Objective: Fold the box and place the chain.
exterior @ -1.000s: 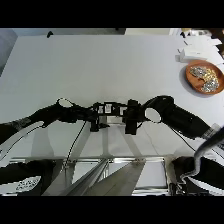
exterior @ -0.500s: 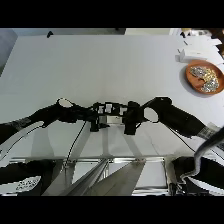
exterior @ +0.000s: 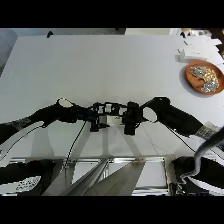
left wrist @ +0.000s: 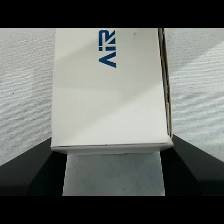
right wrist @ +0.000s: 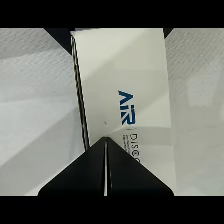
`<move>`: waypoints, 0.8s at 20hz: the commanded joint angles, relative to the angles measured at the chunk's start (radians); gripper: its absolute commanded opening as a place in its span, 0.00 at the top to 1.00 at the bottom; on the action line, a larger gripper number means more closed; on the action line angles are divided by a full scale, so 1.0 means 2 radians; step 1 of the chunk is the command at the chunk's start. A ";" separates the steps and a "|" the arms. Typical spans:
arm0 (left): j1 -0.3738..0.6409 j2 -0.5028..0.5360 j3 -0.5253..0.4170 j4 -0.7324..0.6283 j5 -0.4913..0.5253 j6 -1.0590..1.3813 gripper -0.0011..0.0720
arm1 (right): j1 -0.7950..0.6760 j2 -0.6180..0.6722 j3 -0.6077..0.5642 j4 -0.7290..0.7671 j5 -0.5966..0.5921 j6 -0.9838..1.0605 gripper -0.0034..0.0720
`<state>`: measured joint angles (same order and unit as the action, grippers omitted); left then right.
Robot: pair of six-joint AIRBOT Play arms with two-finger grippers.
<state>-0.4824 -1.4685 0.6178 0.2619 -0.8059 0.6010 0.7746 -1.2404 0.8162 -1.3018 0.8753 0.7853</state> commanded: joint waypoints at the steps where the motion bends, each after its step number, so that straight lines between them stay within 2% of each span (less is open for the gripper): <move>1: 0.000 0.000 0.000 0.000 0.000 0.000 0.68 | 0.000 0.027 0.002 -0.005 0.002 0.005 0.93; 6: 0.000 0.000 0.000 0.000 0.000 0.000 0.68 | 0.000 0.106 0.007 -0.041 0.002 0.067 0.93; 9: 0.000 0.000 0.000 0.000 -0.001 0.000 0.68 | 0.000 0.172 0.009 -0.086 0.028 0.149 0.93; 12: 0.000 0.000 0.000 0.000 -0.001 0.000 0.68 | -0.012 0.235 0.008 -0.156 0.109 0.252 0.94; 14: 0.000 0.000 0.000 0.000 -0.003 0.000 0.68 | -0.062 0.271 0.008 -0.189 0.177 0.275 0.94; 16: 0.000 0.000 0.000 0.000 -0.003 0.000 0.68 | -0.145 0.304 0.008 -0.195 0.229 0.275 0.94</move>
